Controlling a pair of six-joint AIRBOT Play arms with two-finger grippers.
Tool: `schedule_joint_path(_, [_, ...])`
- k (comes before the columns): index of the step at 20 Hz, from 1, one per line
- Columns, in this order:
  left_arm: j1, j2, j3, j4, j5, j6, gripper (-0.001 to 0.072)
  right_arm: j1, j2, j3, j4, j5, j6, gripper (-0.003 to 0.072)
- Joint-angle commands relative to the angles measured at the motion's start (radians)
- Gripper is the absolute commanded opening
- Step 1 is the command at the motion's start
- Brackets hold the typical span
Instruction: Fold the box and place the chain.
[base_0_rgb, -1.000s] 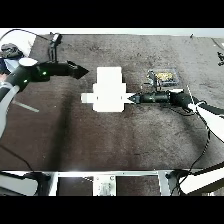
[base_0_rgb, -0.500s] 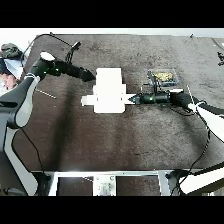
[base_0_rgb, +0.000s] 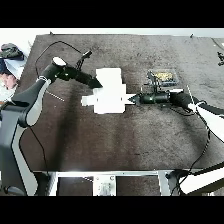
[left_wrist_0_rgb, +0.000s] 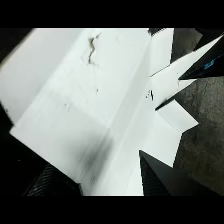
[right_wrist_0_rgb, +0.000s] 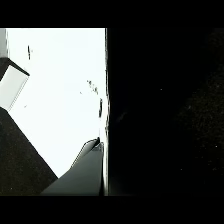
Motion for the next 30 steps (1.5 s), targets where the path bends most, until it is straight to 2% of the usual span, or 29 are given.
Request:
schedule_joint_path(1, [-0.009,-0.022,0.002,-0.023,-0.034,0.016,0.0525,0.000,0.000,0.001,0.000,0.000,0.000,0.0011])
schedule_joint_path(2, [-0.009,-0.021,0.002,-0.030,-0.040,0.032,0.0519,0.000,0.000,0.001,0.000,0.000,0.000,0.0011])
schedule_joint_path(3, [-0.009,-0.021,0.002,-0.036,-0.052,0.037,0.0430,0.000,0.000,0.001,0.000,0.000,0.000,0.0011])
schedule_joint_path(4, [-0.008,-0.021,0.002,-0.035,-0.068,0.038,0.0410,0.000,0.000,0.001,0.000,0.000,0.000,0.0011])
schedule_joint_path(8, [-0.008,-0.021,0.002,-0.032,-0.103,0.037,0.0408,0.000,0.000,0.001,0.000,0.000,0.001,0.0011])
schedule_joint_path(9, [-0.008,-0.021,0.002,-0.031,-0.107,0.037,0.0365,0.000,0.000,0.001,0.000,0.000,0.001,0.0011])
schedule_joint_path(15, [-0.008,-0.021,0.002,-0.006,-0.132,0.047,0.0340,0.000,0.000,0.001,0.001,0.000,0.001,0.0011])
schedule_joint_path(16, [-0.008,-0.021,0.002,0.006,-0.144,0.057,0.0218,0.000,0.000,0.001,0.001,0.000,0.002,0.0011])
schedule_joint_path(18, [-0.008,-0.021,0.002,0.031,-0.153,0.063,0.0197,0.000,0.000,0.001,0.001,0.000,0.002,0.0011])
schedule_joint_path(19, [-0.008,-0.021,0.002,0.032,-0.151,0.064,0.0101,0.000,0.000,0.001,0.001,0.000,0.002,0.0011])
schedule_joint_path(20, [-0.008,-0.021,0.002,0.032,-0.153,0.068,0.0045,0.000,0.000,0.001,0.001,0.000,0.002,0.0014])
schedule_joint_path(21, [-0.008,-0.021,0.002,0.033,-0.156,0.072,0.0012,0.000,0.000,0.001,0.001,-0.001,0.002,0.0180])
schedule_joint_path(22, [-0.008,-0.021,0.002,0.033,-0.163,0.077,0.0011,-0.001,0.000,0.001,0.003,-0.002,0.002,0.0358])
schedule_joint_path(25, [-0.009,-0.021,0.002,0.033,-0.183,0.193,0.0010,-0.016,0.002,0.001,0.019,0.001,0.005,0.0366])
schedule_joint_path(30, [-0.009,-0.021,0.002,0.033,-0.175,0.509,0.0010,-0.119,0.056,0.001,0.079,0.031,0.034,0.0365])
